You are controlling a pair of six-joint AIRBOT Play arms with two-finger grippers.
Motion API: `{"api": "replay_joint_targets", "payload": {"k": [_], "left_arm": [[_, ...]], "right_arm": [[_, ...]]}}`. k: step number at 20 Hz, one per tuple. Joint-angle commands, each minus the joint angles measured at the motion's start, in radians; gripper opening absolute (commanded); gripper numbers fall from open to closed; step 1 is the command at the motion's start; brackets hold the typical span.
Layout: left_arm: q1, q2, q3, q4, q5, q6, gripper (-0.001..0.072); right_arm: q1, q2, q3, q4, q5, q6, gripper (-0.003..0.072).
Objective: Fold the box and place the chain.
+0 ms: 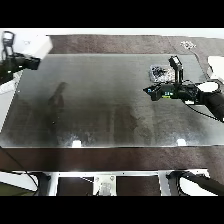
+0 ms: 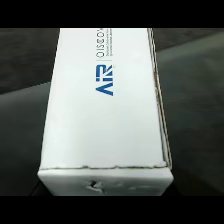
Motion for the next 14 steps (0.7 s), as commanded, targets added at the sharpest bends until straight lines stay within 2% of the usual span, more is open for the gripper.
{"api": "replay_joint_targets", "payload": {"k": [1,4,7,9,14], "left_arm": [[0.080,-0.050,0.001,0.021,0.081,-0.106,0.0019],[0.083,-0.128,0.001,0.021,0.146,-0.100,0.0019],[0.083,-0.205,0.001,0.021,0.154,-0.069,0.0019],[0.083,-0.212,0.006,0.005,0.241,-0.061,0.0020],[0.083,-0.223,0.021,0.005,0.247,0.031,0.0020]], "right_arm": [[0.000,0.000,0.000,0.025,-0.001,0.000,0.0017],[0.001,0.000,0.000,0.036,-0.011,0.000,0.0017],[0.001,0.000,0.000,0.043,-0.011,0.000,0.0017],[0.001,0.000,0.000,0.051,-0.011,0.000,0.0017],[0.002,0.000,0.000,0.078,-0.012,0.000,0.0016]]}}
